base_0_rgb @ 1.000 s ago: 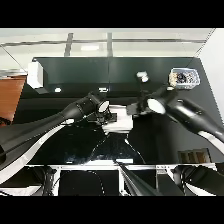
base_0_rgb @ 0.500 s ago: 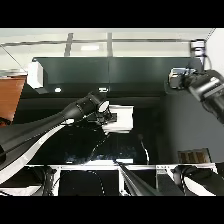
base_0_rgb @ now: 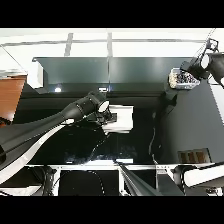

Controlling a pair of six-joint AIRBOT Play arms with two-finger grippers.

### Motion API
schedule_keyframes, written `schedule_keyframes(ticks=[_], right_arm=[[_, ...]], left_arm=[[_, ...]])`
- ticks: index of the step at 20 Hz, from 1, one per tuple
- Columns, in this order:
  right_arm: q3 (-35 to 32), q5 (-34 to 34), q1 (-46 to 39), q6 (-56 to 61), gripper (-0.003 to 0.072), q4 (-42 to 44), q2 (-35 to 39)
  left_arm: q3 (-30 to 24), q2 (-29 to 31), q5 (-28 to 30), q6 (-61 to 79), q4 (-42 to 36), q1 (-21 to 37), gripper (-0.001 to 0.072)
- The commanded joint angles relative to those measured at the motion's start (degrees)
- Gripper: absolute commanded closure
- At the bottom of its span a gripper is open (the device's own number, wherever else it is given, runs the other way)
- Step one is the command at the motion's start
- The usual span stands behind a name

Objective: Fold the box and place the chain.

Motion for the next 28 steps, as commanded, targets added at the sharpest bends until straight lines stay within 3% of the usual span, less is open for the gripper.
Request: schedule_keyframes(ticks=[1,3,4,11,12,13,14,21,28], right_arm=[[9.6,8.31,-1.33,-3.85,0.0072,4.44,-9.16],[9.6,7.58,-1.46,-3.82,0.0073,4.39,-9.94],[9.57,7.56,-1.66,-3.82,0.0138,4.46,-10.21],[9.57,6.08,-1.64,-6.43,0.0148,7.65,-12.15],[9.57,6.03,-1.64,-6.45,0.0335,7.63,-12.26],[9.64,6.08,-1.64,-6.51,0.0596,7.39,-11.87],[9.64,5.84,-1.64,-7.61,0.0676,7.17,-10.91],[9.64,4.04,-1.73,-16.72,0.0676,4.48,3.61],[9.64,4.07,-0.31,-22.1,0.0676,12.92,25.88]], left_arm=[[0.04,0.0,0.0,0.02,0.02,0.04,0.0683],[0.04,0.0,0.0,0.02,0.02,0.04,0.0683],[0.04,0.0,0.0,0.02,0.02,0.04,0.0683],[0.04,0.0,0.0,0.02,0.02,0.04,0.0682],[0.04,0.0,0.0,0.02,0.02,0.04,0.0683],[0.04,0.0,0.0,0.02,0.0,0.04,0.0683],[0.04,0.0,0.0,0.02,0.02,0.04,0.0682],[0.04,0.0,-0.02,0.02,0.0,0.04,0.0683],[0.04,0.0,0.0,0.02,-0.22,0.04,0.0683]])
